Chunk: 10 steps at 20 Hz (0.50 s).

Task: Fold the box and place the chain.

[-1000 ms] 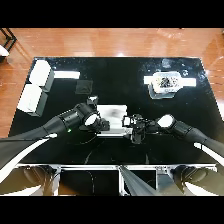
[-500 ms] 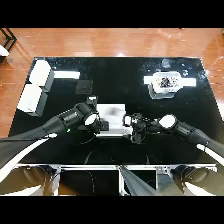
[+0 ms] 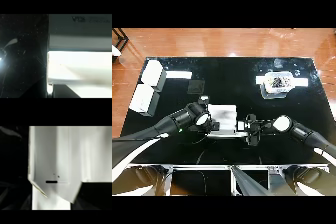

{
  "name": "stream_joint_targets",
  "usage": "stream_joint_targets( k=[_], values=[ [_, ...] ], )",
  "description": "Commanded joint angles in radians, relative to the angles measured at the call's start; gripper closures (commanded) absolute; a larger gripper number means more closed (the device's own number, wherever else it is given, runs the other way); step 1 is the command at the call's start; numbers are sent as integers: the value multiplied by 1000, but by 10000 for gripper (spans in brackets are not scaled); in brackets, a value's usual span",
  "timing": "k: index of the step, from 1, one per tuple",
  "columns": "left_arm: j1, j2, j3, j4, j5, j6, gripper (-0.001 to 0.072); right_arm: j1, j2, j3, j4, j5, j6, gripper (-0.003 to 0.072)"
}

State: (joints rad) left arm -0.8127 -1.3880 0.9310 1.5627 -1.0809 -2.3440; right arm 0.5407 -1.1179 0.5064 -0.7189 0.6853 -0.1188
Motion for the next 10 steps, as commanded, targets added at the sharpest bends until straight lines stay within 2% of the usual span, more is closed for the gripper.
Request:
stream_joint_targets(
  k=[1,2,3,5,6,10],
  values=[
    [1,-4,0,0,-2,3,689,34,-19,0,19,-19,-5,165],
    [1,-4,0,0,-2,6,689,47,-24,0,51,-36,-5,314],
    [1,-4,0,0,-2,6,688,55,-31,0,75,-44,-6,368],
    [1,-4,0,0,-2,6,688,64,-38,0,85,-55,-5,394],
    [1,-4,0,0,-2,6,688,65,-39,0,92,-55,-4,501],
    [0,-4,0,0,-2,6,689,65,-39,0,125,-69,-4,499]
  ],
)
